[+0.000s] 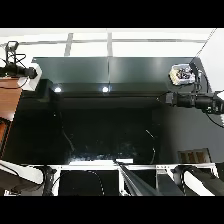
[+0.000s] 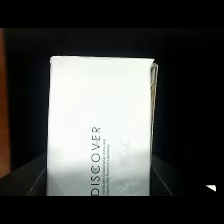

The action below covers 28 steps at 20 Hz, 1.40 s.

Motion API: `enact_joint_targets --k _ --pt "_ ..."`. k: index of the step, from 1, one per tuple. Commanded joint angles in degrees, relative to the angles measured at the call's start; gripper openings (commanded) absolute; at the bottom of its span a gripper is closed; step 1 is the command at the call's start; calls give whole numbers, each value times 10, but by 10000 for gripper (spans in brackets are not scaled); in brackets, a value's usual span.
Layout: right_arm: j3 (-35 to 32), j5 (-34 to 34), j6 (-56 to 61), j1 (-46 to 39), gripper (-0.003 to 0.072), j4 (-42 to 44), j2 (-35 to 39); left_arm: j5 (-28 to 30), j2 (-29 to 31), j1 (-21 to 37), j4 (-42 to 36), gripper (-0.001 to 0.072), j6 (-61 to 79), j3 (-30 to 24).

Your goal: Fold the box and place the chain.

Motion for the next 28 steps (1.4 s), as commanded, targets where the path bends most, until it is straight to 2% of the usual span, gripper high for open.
enact_joint_targets --k 1,3,4,5,7,10,11,12,13,14,16,17,19,21,22,23,25,28 --pt "0 -22 21 0 14 2 0 -1 -92 8 -36 352 -5 95" --pt "0 -25 32 0 14 2 0 -16 -127 -3 -55 371 -5 135" --pt "0 -25 37 0 14 2 0 -18 -136 -9 -50 525 -5 146" --pt "0 -24 41 0 14 2 0 -18 -138 -13 -33 720 -5 153" --pt "0 -14 42 0 13 2 0 -65 -136 -20 20 720 -21 200" --pt "0 -2 42 3 14 6 0 -213 -129 -15 86 713 -155 322" --pt "0 -2 41 11 14 8 0 -247 -108 -11 85 708 -207 326" --pt "0 -12 40 24 14 4 0 -275 -82 -10 77 596 -246 309" --pt "0 -26 40 40 14 -5 0 -305 -49 -9 60 240 -251 277" --pt "0 -42 40 56 14 -19 0 -328 -16 -9 38 26 -239 236" --pt "0 -83 38 85 14 -71 0 -338 57 -20 -19 26 -210 132" --pt "-1 -103 39 97 14 -108 0 -313 103 -31 -47 26 -186 64" --pt "-9 -149 39 113 14 -173 0 -200 226 -66 -93 26 -139 -121" --pt "-19 -163 39 113 14 -197 0 -65 362 -106 -104 27 -103 -328" --pt "-19 -158 39 113 14 -202 0 -23 420 -120 -104 28 -80 -412" --pt "-18 -158 39 113 14 -202 0 -5 474 -131 -104 28 -50 -482" --pt "-19 -158 39 113 14 -202 0 -7 551 -131 -113 28 -56 -563" --pt "-19 -158 39 113 14 -202 0 -13 605 -129 -111 28 -64 -587"
